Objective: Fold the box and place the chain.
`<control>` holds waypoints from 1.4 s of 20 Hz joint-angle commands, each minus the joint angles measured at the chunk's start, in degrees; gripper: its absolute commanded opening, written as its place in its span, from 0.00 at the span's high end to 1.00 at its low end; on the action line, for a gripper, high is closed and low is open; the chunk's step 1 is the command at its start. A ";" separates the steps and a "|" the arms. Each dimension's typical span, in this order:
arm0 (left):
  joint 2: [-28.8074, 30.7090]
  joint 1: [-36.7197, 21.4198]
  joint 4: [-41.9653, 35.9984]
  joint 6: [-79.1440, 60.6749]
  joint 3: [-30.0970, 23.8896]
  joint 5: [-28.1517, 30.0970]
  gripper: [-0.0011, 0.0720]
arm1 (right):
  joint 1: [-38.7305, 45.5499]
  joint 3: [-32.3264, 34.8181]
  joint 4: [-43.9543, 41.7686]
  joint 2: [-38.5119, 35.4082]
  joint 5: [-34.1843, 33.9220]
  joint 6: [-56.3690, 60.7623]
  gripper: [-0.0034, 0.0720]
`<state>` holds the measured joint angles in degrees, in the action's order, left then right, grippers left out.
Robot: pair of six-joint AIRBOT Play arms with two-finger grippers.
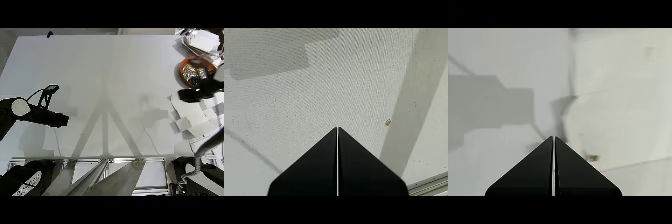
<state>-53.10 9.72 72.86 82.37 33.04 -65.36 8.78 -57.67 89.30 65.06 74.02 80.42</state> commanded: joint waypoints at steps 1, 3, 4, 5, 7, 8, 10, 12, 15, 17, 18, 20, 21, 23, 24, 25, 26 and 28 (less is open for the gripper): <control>-0.02 0.02 0.02 0.00 -0.04 0.00 0.97 | 15.74 -3.04 10.40 0.02 -5.29 -6.58 0.93; -0.02 0.02 0.02 0.00 -0.04 0.00 0.97 | 23.15 -3.15 11.74 1.09 -10.47 -7.30 0.69; -0.02 0.02 0.02 0.00 -0.04 0.00 0.97 | 25.83 -3.61 14.08 2.21 -11.56 -7.50 0.36; -0.02 0.02 0.02 0.00 -0.04 0.00 0.97 | 27.98 -4.52 16.63 3.65 -11.89 -7.63 0.32; -0.02 0.02 0.02 0.00 -0.04 0.00 0.97 | 31.63 -7.61 18.47 7.45 -11.78 -9.66 0.21; -0.02 0.02 0.02 0.00 -0.04 0.02 0.97 | 32.83 -9.22 18.08 9.40 -11.21 -11.37 0.21; -0.02 0.02 0.00 0.00 -0.04 0.00 0.97 | 33.27 -11.26 16.09 13.05 -9.77 -17.81 0.21; -0.02 0.02 0.00 0.00 -0.04 0.00 0.97 | 32.46 -11.39 12.76 15.96 -7.93 -25.94 0.21; -0.02 0.00 0.00 0.00 -0.04 0.00 0.97 | 30.93 -11.39 10.40 19.37 -5.88 -33.35 0.22; -0.02 0.02 0.00 0.00 -0.04 0.00 0.97 | 30.08 -11.39 7.72 20.59 -5.46 -36.65 0.23; -0.02 0.02 0.00 0.00 -0.04 0.00 0.97 | 29.68 -11.39 7.80 20.90 -5.46 -37.24 0.23; -0.02 0.02 0.00 0.00 -0.04 0.00 0.97 | 29.64 -11.39 8.00 21.53 -5.44 -37.27 0.26; -0.02 0.02 0.00 0.00 -0.04 0.00 0.97 | 29.92 -11.39 8.09 22.12 -5.44 -37.16 0.26; -0.02 0.02 0.00 0.00 -0.04 0.00 0.97 | 30.16 -11.37 8.20 23.74 -5.03 -36.81 0.39; -0.02 0.00 0.00 0.00 -0.04 0.00 0.97 | 30.16 -11.37 8.11 24.65 -4.76 -36.65 0.47; -0.02 0.02 0.00 0.00 -0.04 0.00 0.97 | 30.14 -11.37 7.85 25.27 -4.98 -35.56 0.54; -0.02 0.02 0.00 0.00 -0.04 0.00 0.97 | 30.12 -11.37 6.82 25.49 -4.96 -35.15 0.75; -0.02 0.02 0.00 0.00 -0.04 0.00 0.97 | 30.10 -11.39 3.19 24.94 -2.84 -35.71 0.93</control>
<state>-53.10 9.72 72.86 82.37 33.04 -65.36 38.92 -68.99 96.16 89.56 69.34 44.69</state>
